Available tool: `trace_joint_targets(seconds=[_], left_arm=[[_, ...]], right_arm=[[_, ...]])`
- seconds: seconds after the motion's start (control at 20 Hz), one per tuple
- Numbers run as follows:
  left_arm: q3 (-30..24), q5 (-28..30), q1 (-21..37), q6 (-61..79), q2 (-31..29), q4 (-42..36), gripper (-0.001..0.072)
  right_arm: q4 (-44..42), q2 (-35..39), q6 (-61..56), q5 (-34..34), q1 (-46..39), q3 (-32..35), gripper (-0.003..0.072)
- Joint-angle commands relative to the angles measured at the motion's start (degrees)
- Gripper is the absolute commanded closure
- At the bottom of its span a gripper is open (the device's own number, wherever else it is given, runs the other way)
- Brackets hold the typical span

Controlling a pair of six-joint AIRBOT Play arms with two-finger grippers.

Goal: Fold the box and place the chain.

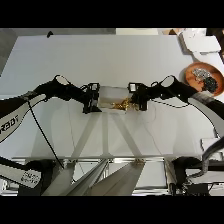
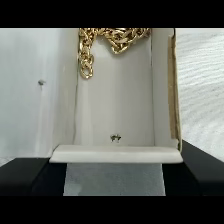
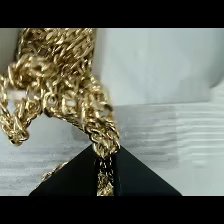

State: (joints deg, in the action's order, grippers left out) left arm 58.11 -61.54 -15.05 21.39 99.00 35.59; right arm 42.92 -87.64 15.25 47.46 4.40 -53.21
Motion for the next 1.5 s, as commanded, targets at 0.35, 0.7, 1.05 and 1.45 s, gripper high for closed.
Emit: trace_joint_targets(seconds=[0.35,0.7,1.05,1.45], left_arm=[[0.0,0.0,0.0,0.0,0.0,0.0,0.0484],[0.0,0.0,0.0,0.0,0.0,0.0,0.0484],[0.0,0.0,0.0,0.0,0.0,0.0,0.0484],[0.0,0.0,0.0,0.0,0.0,0.0,0.0484]], right_arm=[[9.0,17.0,-15.9,2.6,4.3,0.0,0.0678],[11.0,18.2,-27.2,-9.7,15.8,0.0,0.0677],[10.2,17.7,-36.5,-24.8,24.6,0.0,0.0678],[8.2,9.7,-41.4,-24.3,24.8,0.0,0.0678]])
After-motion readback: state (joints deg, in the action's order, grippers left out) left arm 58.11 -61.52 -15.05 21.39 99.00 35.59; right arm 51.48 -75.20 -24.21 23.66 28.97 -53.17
